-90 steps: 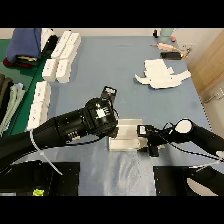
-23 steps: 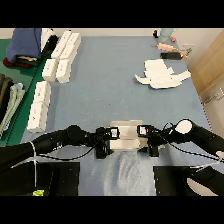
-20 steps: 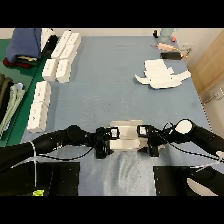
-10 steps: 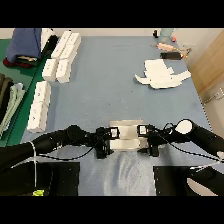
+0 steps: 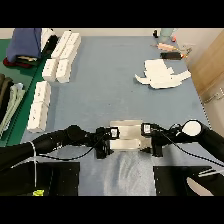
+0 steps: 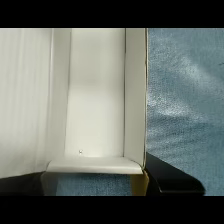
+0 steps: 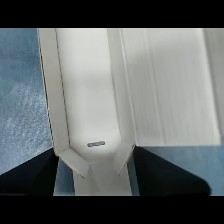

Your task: Fold the box.

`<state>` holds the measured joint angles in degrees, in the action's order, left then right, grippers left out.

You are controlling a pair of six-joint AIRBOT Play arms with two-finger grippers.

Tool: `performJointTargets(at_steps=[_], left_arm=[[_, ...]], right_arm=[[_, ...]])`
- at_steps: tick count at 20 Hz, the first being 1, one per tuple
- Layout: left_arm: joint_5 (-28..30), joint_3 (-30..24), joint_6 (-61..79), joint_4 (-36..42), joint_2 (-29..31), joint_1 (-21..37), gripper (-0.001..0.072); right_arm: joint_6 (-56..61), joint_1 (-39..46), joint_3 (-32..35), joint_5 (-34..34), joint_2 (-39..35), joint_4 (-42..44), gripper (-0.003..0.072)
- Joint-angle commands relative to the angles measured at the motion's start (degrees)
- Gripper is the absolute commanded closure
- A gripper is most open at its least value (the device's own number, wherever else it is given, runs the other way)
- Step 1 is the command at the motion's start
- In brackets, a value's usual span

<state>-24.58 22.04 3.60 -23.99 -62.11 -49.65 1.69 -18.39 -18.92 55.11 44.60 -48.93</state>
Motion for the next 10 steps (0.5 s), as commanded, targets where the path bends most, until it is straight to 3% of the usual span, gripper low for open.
performJointTargets(at_steps=[1,5,10], left_arm=[[0.0,0.04,-0.04,-0.02,-0.04,-0.02,0.0245],[0.0,0.04,-0.04,-0.02,-0.04,-0.02,0.0244],[0.0,0.04,-0.04,-0.02,-0.04,-0.02,0.0245]], right_arm=[[7.98,2.86,-0.07,3.37,-8.57,-3.41,-0.0034],[20.11,3.76,-0.07,4.76,-18.67,0.15,-0.0034],[61.94,3.72,-0.04,5.53,-25.44,16.68,-0.0034]])
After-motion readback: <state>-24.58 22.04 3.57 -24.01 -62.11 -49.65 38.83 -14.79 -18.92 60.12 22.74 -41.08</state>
